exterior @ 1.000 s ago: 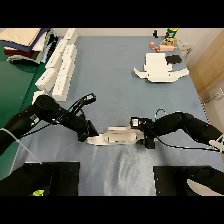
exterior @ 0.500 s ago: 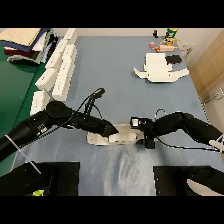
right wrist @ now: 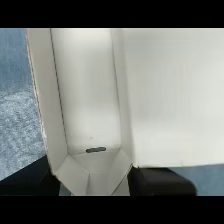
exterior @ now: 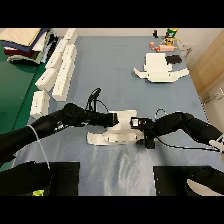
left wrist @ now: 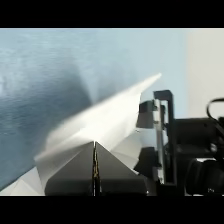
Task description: Fold the box.
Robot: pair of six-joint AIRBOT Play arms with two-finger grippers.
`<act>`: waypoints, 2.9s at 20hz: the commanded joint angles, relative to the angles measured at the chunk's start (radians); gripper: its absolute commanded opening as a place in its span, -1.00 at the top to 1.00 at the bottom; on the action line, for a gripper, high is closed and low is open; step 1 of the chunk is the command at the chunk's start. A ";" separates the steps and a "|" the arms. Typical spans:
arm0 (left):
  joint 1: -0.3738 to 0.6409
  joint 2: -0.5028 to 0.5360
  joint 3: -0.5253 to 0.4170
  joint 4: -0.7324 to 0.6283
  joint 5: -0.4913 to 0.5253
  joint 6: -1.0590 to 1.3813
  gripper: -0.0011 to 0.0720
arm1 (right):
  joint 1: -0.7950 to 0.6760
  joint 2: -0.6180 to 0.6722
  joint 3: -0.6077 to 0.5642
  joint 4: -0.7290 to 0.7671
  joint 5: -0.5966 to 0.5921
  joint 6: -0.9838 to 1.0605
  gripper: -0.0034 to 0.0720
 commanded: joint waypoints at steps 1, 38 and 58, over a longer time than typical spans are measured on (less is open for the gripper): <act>-0.002 -0.061 0.000 0.001 0.026 -0.070 0.94 | 0.000 -0.001 0.000 0.000 0.000 0.001 -0.43; 0.152 0.361 -0.042 0.450 -0.461 0.746 -0.96 | 0.000 -0.001 0.000 -0.002 0.000 0.001 -0.43; 0.063 0.011 -0.041 0.289 -0.283 1.123 0.21 | 0.000 -0.001 0.000 -0.002 0.000 0.001 -0.43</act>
